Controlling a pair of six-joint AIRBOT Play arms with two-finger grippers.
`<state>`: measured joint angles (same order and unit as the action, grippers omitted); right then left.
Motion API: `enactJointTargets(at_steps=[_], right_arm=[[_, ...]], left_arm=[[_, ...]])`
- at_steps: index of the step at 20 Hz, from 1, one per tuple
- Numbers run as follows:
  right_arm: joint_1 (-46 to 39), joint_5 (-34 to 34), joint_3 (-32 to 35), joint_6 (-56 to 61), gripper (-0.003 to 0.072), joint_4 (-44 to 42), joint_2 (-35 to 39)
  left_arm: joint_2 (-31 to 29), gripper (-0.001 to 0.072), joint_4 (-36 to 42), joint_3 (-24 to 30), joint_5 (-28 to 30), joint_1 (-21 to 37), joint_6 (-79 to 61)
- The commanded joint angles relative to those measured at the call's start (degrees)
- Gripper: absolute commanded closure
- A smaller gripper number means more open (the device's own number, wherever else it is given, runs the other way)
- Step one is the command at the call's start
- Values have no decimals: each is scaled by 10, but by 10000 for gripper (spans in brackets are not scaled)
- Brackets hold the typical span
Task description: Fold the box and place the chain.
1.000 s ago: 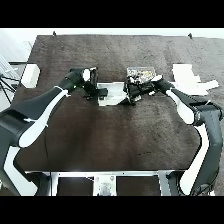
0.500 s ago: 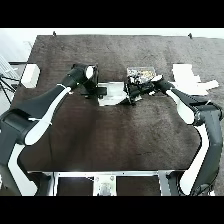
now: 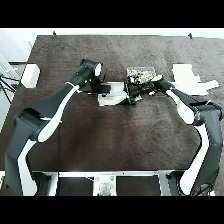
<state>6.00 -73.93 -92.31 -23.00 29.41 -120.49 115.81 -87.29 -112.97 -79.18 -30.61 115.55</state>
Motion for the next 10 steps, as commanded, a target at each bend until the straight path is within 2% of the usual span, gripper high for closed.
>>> enactJointTargets(at_steps=[1, 10], right_arm=[[0, 0, 0, 0, 105, 0, 0], [0, 0, 0, 0, 105, 0, 0]], left_arm=[[23, 241, -16, -38, -34, -3, 11], [32, 242, -32, -38, -59, -3, 30]])
